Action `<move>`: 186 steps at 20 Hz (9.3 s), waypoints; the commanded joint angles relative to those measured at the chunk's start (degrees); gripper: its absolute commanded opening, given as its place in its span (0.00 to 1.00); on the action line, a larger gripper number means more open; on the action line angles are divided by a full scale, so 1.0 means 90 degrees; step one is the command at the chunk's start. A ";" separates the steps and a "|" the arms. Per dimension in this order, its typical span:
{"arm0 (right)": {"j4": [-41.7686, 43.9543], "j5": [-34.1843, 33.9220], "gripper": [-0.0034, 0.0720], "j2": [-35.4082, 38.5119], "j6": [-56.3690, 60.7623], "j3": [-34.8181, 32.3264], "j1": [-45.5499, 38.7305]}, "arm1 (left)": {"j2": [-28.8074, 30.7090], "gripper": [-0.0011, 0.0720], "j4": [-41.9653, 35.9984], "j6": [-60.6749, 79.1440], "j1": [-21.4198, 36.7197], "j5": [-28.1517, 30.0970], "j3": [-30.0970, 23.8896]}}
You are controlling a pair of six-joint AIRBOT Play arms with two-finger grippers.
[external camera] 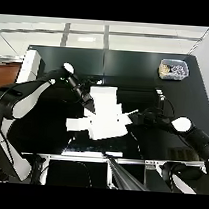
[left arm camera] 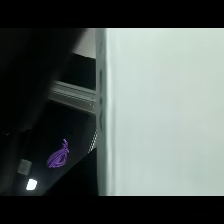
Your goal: Fold the box and place the chain.
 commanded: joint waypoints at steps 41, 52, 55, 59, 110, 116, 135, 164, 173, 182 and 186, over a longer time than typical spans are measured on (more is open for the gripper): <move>-0.0680 0.0525 0.91 -0.0634 -0.6839 0.0301 0.1049 | 0.2620 0.05 0.0755 0.5583 -0.1411 0.5746 -0.2905; -0.0614 0.0510 0.91 -0.0636 -0.6849 0.0945 0.0527 | 0.2620 0.05 0.0758 0.5583 -0.1409 0.5622 -0.2905; -0.0146 0.0418 0.91 -0.0707 -0.6977 0.0945 0.0338 | 0.2620 0.05 0.0758 0.5583 -0.1411 0.5525 -0.2905; 0.1030 0.0612 0.91 -0.1224 -0.7932 0.0945 0.0311 | 0.2620 0.05 0.0758 0.5583 -0.1409 0.5518 -0.2905; 0.0226 0.1144 0.91 -0.2399 -0.7764 0.1105 0.0379 | 0.2620 0.05 0.0758 0.5583 -0.1411 0.5520 -0.2905; 0.0182 0.1137 0.80 -0.2421 -0.7677 0.1132 0.0376 | 0.2620 0.05 0.0758 0.5583 -0.1409 0.5571 -0.2905; 0.0112 0.1418 0.32 -0.2419 -0.7876 0.1132 0.0376 | 0.3660 0.16 0.4109 -0.1460 -0.0233 0.2504 -0.2183; 0.0151 0.1251 0.12 -0.2419 -0.7769 0.1132 0.0376 | 0.4041 0.04 0.1042 -0.1151 -0.0656 0.5586 -0.3162; 0.0153 0.1251 0.12 -0.2419 -0.7771 0.1132 0.0376 | 0.5472 0.05 0.0168 0.2968 -0.0340 0.5187 -0.4857; 0.0155 0.1248 0.12 -0.2419 -0.7769 0.1132 0.0376 | 0.4801 0.98 0.1637 0.5610 -0.1258 0.5962 -0.4843; 0.0155 0.1251 0.12 -0.2419 -0.7769 0.1132 0.0376 | 0.4772 0.96 0.1486 0.5455 -0.1596 0.6477 -0.4843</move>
